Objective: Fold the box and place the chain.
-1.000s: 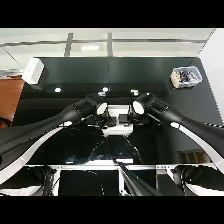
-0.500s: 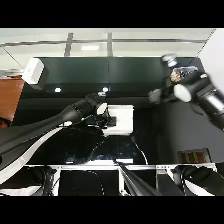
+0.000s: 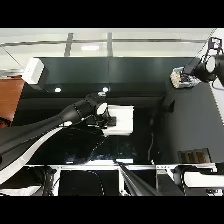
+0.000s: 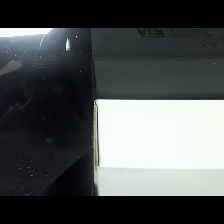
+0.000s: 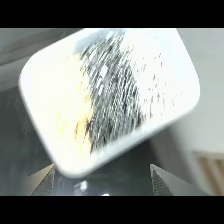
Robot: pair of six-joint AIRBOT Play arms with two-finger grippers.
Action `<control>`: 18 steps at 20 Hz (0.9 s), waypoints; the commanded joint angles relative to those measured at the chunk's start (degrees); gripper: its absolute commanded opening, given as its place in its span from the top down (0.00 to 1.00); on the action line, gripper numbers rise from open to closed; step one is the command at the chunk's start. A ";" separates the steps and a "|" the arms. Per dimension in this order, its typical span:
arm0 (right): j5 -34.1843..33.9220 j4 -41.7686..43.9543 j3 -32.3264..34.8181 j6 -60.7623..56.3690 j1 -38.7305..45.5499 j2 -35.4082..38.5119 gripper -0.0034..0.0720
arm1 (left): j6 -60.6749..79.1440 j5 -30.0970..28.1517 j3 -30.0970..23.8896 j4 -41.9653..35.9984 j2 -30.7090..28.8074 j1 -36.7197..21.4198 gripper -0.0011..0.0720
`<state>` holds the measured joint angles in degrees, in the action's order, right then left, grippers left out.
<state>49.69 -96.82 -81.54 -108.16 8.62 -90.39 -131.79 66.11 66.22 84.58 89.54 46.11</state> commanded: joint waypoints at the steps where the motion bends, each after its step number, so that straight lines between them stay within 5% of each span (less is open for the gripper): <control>1: 5.33 10.71 -17.29 5.03 5.16 -16.26 0.00 | 0.02 0.00 0.02 0.00 0.02 -0.04 0.95; 5: 5.33 11.30 -26.08 4.92 5.16 -24.90 0.08 | 0.02 0.00 0.02 0.00 0.02 -0.02 0.95; 7: 3.85 11.30 -27.28 4.90 5.18 -26.69 0.21 | 0.02 0.31 0.02 0.00 0.02 -0.02 0.95; 11: 2.64 11.28 -27.28 4.90 5.25 -27.93 0.22 | 0.02 0.44 0.02 0.00 0.02 -0.02 0.95; 14: 7.28 11.30 -28.41 4.98 5.31 -27.89 0.90 | 0.02 0.44 0.02 -0.02 0.02 -0.02 0.95; 18: 18.25 11.28 -34.69 11.82 5.29 -24.57 0.94 | 0.02 0.44 0.02 0.00 0.02 -0.02 0.95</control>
<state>60.75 -85.69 -112.77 -100.84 13.91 -116.92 -131.79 66.41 66.22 84.58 89.54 46.11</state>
